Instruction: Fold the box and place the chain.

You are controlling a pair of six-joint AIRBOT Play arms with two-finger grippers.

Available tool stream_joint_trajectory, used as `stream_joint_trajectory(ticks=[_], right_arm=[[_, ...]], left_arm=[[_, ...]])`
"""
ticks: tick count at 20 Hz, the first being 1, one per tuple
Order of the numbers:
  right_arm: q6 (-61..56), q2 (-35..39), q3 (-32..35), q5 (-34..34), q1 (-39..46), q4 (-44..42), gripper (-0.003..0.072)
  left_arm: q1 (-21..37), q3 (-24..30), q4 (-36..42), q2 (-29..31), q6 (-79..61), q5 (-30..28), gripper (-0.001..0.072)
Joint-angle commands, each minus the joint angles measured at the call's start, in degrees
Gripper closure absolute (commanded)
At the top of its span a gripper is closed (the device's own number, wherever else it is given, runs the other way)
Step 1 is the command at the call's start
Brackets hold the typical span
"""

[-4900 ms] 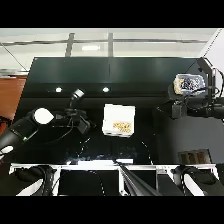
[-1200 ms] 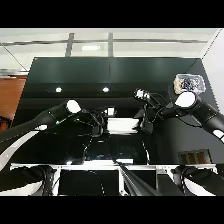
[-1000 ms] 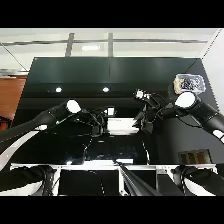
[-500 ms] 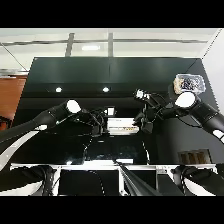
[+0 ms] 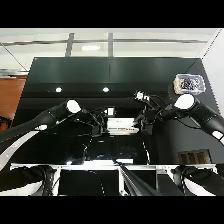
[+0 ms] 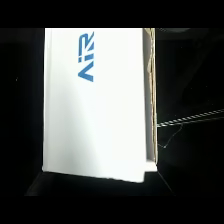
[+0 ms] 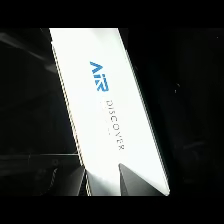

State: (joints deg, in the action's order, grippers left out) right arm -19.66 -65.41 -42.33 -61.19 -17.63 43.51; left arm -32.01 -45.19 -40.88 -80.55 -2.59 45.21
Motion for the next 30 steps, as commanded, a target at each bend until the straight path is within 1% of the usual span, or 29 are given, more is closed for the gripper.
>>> stream_joint_trajectory(ticks=[1, 5, 6, 7, 17, 20, 23, 24, 25, 26, 28, 30], right_arm=[[-0.1, 0.0, 0.2, -0.1, 0.0, 0.2, 0.0475], [-0.1, 0.0, 0.2, 0.0, 0.0, 0.2, 0.0472], [-0.1, 0.0, 0.2, 0.0, 0.0, 0.2, 0.0361], [-0.1, 0.0, 0.2, 0.0, 0.0, 0.2, 0.0352], [-1.7, 0.0, 1.0, -0.1, 0.0, 0.0, 0.0354], [-6.6, 2.0, -0.7, -1.2, 0.8, 0.0, 0.0354], [-16.7, 5.7, -2.0, -6.3, 4.1, 0.0, 0.0359], [-20.9, 6.3, -1.9, -9.1, 5.4, 0.0, 0.0501], [-25.5, 6.3, -1.1, -11.2, 6.4, -1.0, 0.0667], [-29.4, 6.2, 1.2, -10.4, 6.7, -4.0, 0.0672], [-30.3, 5.5, 6.0, -8.3, 6.7, -16.5, 0.068], [-30.3, 3.9, 8.8, -4.7, 6.7, -27.6, 0.0678]], left_arm=[[0.0, 0.0, 0.0, 0.0, 0.0, 0.0, 0.0416], [0.0, 0.0, 0.0, 0.0, 0.0, 0.0, 0.0416], [0.0, 0.0, 0.0, 0.0, 0.0, 0.0, 0.0416], [0.0, 0.0, 0.0, 0.0, 0.0, 0.0, 0.0416], [0.0, 0.0, 0.0, 0.0, 0.0, 0.0, 0.0417], [0.0, 0.0, -0.2, 0.0, 0.0, 0.0, 0.0416], [0.0, 0.0, -0.2, 0.0, 0.0, 0.0, 0.0416], [0.0, 0.0, -0.2, 0.0, 0.0, 0.0, 0.0417], [0.0, 0.0, -0.2, 0.0, 0.0, 0.0, 0.0416], [0.0, 0.0, -0.2, 0.0, 0.0, 0.0, 0.0416], [0.0, 0.0, -0.2, 0.0, 0.0, 0.0, 0.0416], [0.0, 0.0, -0.2, 0.0, 0.0, 0.0, 0.0416]])
